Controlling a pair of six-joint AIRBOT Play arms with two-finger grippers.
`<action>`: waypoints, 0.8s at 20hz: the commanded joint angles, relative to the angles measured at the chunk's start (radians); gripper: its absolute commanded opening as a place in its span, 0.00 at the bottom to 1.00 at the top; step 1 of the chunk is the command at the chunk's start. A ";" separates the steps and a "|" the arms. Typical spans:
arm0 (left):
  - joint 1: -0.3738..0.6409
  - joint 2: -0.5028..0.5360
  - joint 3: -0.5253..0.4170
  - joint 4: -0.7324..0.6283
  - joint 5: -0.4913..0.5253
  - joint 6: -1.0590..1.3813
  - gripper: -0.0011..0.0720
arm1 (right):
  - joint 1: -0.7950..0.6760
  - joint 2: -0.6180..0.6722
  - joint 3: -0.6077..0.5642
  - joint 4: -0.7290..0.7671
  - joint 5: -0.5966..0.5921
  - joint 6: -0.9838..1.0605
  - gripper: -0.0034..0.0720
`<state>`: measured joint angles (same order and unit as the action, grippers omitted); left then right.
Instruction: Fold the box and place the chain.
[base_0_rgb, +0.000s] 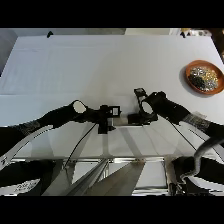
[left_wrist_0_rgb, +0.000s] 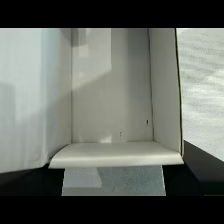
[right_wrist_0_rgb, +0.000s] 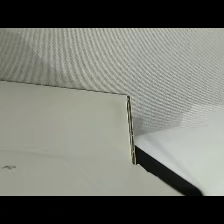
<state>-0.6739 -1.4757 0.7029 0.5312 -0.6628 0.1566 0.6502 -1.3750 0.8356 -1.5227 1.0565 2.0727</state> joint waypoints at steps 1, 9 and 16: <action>-0.001 0.001 0.000 0.000 0.000 0.000 0.03 | -0.014 0.032 0.004 0.008 -0.002 -0.032 0.51; -0.001 0.001 0.000 0.000 0.000 0.000 0.03 | -0.043 0.070 0.005 0.009 0.028 -0.058 0.63; -0.001 0.001 0.000 0.000 0.000 0.000 0.03 | -0.043 0.066 0.004 0.008 -0.004 -0.058 0.33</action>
